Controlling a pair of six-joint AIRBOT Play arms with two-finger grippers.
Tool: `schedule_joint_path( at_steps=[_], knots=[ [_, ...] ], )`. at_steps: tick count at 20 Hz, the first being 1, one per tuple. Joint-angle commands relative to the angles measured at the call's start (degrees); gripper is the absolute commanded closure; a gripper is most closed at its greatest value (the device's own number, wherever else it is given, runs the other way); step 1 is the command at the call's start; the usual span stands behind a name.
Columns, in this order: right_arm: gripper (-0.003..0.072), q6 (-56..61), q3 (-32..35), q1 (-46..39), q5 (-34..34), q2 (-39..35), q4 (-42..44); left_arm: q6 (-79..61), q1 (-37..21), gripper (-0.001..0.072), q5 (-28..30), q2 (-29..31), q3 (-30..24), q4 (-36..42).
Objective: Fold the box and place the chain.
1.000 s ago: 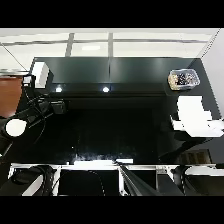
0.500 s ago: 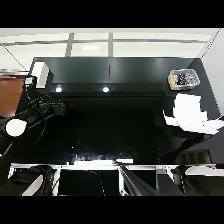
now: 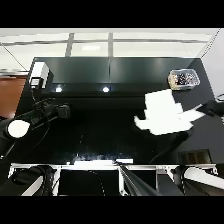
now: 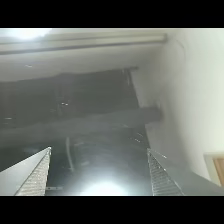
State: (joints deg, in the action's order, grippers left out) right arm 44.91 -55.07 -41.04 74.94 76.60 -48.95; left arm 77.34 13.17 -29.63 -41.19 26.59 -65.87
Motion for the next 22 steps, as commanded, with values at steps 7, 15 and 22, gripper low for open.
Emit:
schedule_joint_path(
  at_steps=[7, 15, 22],
  knots=[
    [0.0675, -9.84, 34.45, 32.94, -30.12, -29.38, 34.4, 4.61, 8.96, 0.0011, 0.79, -7.3, 2.29, 1.22],
    [0.0674, -9.79, 37.75, 45.53, -36.52, -30.08, 35.36, -23.08, -1.38, 0.001, -21.57, -32.63, 15.56, 42.21],
    [0.0674, -9.77, 37.73, 45.62, -34.86, -30.08, 35.43, -32.37, -2.8, 0.0009, -37.29, -48.28, 21.09, 44.94]
  ],
)
